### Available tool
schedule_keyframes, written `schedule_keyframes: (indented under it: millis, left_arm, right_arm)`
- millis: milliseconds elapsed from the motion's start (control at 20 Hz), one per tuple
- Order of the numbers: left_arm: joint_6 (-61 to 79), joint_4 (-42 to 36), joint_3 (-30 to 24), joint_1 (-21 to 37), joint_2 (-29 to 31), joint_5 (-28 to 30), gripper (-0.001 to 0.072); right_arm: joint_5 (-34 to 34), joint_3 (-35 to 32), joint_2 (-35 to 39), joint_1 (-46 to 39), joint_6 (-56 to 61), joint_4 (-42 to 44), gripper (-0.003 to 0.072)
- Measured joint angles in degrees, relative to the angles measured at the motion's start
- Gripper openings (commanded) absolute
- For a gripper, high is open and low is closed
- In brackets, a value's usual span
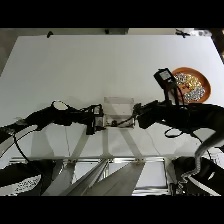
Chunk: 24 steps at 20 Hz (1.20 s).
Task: Fold the box and place the chain.
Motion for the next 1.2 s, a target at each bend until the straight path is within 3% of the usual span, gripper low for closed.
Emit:
schedule_keyframes:
  millis: [400, 850, 1000, 1200]
  left_arm:
    - [0.0, 0.0, 0.0, 0.0, 0.0, 0.0, 0.027]
    - [0.0, 0.0, 0.0, 0.0, 0.0, 0.0, 0.027]
    - [0.0, 0.0, 0.0, 0.0, 0.0, 0.0, 0.027]
    - [0.0, 0.0, 0.0, 0.0, 0.0, 0.0, 0.027]
  right_arm:
    - [-11.0, 0.0, -11.1, 10.1, 1.1, 4.0, 0.0009]
    - [-16.4, 0.0, -24.3, 11.6, 1.3, 7.9, 0.0013]
    - [-16.7, 0.0, -26.6, 11.3, 1.3, 8.8, 0.0182]
    - [-17.0, 0.1, -27.5, 11.1, 1.2, 9.9, 0.0203]
